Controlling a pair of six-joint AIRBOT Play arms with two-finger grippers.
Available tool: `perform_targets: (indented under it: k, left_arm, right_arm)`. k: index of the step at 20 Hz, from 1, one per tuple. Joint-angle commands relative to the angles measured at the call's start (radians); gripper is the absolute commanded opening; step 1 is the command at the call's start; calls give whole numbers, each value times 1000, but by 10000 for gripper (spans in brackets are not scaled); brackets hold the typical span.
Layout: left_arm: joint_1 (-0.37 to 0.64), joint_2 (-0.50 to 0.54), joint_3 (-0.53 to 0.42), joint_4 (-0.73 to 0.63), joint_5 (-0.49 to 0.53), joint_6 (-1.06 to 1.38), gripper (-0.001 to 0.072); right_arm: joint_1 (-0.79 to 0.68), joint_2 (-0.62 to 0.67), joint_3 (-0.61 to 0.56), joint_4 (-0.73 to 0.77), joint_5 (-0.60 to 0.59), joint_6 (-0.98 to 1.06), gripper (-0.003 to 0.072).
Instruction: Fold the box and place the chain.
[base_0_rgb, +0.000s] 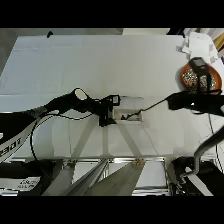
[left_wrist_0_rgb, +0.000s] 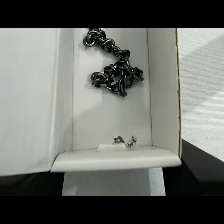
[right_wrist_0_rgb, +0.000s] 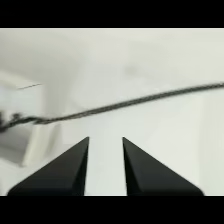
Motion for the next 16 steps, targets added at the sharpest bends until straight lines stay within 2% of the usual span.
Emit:
perform_targets:
  k: [1, 5, 8, 16]
  left_arm:
    - [1, 0, 0, 0, 0, 0, 272]
    - [1, 0, 0, 0, 0, 0, 272]
    - [1, 0, 0, 0, 0, 0, 272]
    - [1, 0, 0, 0, 0, 0, 272]
  right_arm:
    - [-159, -114, 0, -47, -58, 22, 364]
    - [-193, -315, 0, -51, -241, 33, 364]
    - [-243, -405, 0, -55, -360, 173, 364]
    - [-255, -554, 0, -74, -475, 180, 360]
